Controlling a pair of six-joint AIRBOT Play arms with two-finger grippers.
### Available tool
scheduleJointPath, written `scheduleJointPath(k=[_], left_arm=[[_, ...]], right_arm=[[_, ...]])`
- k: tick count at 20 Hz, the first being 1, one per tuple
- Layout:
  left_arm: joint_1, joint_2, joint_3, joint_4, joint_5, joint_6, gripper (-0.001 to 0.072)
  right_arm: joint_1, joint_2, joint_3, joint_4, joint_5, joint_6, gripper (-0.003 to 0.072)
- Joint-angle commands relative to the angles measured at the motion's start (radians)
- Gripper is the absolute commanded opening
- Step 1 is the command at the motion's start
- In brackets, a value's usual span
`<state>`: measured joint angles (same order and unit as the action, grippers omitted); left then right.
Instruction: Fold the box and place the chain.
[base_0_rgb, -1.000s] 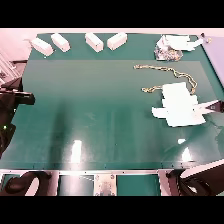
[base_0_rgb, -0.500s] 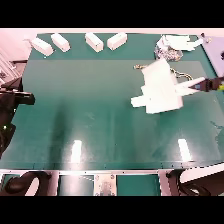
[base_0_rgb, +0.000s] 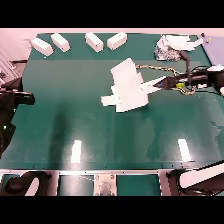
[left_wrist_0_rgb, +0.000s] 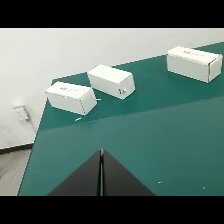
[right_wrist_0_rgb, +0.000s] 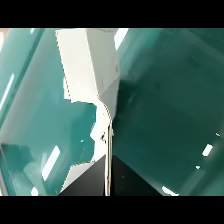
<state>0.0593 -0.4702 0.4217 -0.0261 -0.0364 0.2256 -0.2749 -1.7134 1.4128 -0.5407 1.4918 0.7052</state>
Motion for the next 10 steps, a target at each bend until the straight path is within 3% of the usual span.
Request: scheduleJointPath(k=[1,3,6,8,10], left_arm=[[0.000,0.000,0.000,0.000,0.000,0.000,0.0019],[0.000,0.000,0.000,0.000,0.000,0.000,0.0019],[0.000,0.000,0.000,0.000,0.000,0.000,0.0019],[0.000,0.000,0.000,0.000,0.000,0.000,0.0019],[0.000,0.000,0.000,0.000,0.000,0.000,0.0019]], right_arm=[[0.087,0.002,-0.072,0.006,-0.192,0.109,0.0006],[0.140,0.002,-0.128,0.010,-0.320,0.204,0.0005],[0.203,0.002,-0.188,0.003,-0.397,0.200,0.0005],[0.228,0.002,-0.257,0.023,-0.543,0.208,0.0005],[0.250,0.002,-0.293,0.043,-0.563,0.168,0.0005]])
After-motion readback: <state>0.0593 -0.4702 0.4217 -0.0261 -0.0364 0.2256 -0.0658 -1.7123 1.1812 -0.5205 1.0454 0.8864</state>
